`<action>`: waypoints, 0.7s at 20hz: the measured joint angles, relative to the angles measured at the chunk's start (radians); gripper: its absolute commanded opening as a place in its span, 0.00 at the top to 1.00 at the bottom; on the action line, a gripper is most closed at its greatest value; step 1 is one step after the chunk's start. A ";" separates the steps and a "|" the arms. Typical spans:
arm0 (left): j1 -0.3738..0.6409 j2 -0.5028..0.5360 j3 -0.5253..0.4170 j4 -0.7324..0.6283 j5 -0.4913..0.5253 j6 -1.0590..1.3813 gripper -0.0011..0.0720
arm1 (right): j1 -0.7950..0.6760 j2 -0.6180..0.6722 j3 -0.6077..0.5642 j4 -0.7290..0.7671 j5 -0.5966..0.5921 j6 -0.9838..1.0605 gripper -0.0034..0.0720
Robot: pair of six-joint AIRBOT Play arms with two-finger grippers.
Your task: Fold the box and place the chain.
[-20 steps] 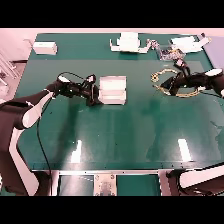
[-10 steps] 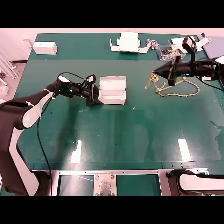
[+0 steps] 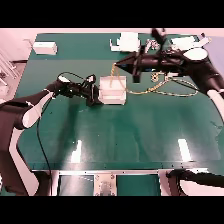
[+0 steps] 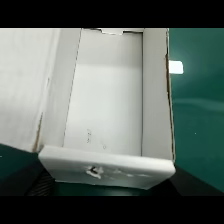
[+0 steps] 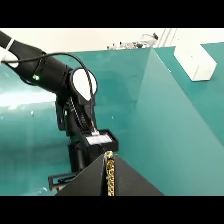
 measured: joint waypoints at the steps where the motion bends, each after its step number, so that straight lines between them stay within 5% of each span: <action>1: 0.000 0.000 0.000 0.000 0.000 0.000 0.52 | 0.016 -0.020 0.000 0.004 -0.020 0.001 0.94; 9: 0.000 0.000 0.000 0.000 0.000 0.000 0.52 | 0.019 -0.203 -0.001 0.000 -0.135 0.007 0.93; 12: 0.000 0.000 0.000 0.000 0.000 0.000 0.52 | 0.010 -0.232 -0.001 -0.037 -0.089 0.018 0.78; 14: 0.000 0.000 0.000 0.000 0.000 0.000 0.52 | 0.003 -0.241 -0.001 -0.079 -0.048 0.021 0.39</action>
